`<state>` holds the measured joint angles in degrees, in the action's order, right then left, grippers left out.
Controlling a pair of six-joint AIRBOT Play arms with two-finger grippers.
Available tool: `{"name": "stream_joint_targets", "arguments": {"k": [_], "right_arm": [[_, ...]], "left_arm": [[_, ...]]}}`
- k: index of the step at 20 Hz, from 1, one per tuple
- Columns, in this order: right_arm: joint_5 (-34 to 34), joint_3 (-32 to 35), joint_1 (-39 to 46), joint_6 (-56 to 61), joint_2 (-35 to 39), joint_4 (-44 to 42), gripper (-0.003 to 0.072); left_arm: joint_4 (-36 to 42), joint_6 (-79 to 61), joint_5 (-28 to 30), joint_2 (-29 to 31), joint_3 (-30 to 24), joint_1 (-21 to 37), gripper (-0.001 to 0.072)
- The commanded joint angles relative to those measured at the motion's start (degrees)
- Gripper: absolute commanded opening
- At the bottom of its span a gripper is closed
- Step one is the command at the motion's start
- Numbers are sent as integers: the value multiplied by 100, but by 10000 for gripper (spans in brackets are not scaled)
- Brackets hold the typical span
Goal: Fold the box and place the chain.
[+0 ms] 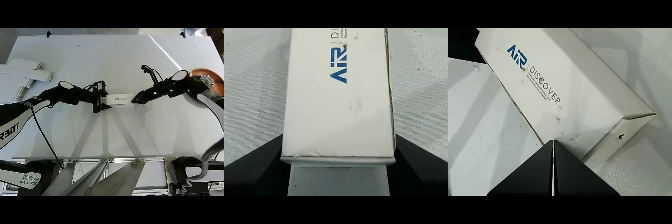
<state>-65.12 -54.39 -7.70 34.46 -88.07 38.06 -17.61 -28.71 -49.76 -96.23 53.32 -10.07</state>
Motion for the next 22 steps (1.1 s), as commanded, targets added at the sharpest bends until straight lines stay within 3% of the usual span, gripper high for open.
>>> {"name": "stream_joint_targets", "arguments": {"k": [1, 7, 10, 12, 16, 22], "right_arm": [[44, 31, -7, -20, 190, -160, 9], [780, 28, -2, 79, 1692, -46, 9], [1115, 28, -2, 802, 2413, 920, 9], [1340, 28, -2, 1668, 2793, 2000, 9], [1561, 28, -2, 2892, 3171, 3576, 9], [1550, 28, -2, 2889, 3193, 3477, 10]], "left_arm": [[2, 9, 2, 2, 2, 0, 394], [2, 9, 2, 2, 2, 0, 394], [2, 9, 2, 2, 2, 0, 394], [4, 9, 4, 2, 2, 0, 394], [4, 9, 4, 2, 2, 0, 394], [4, 9, 2, 2, 2, 0, 394]]}}
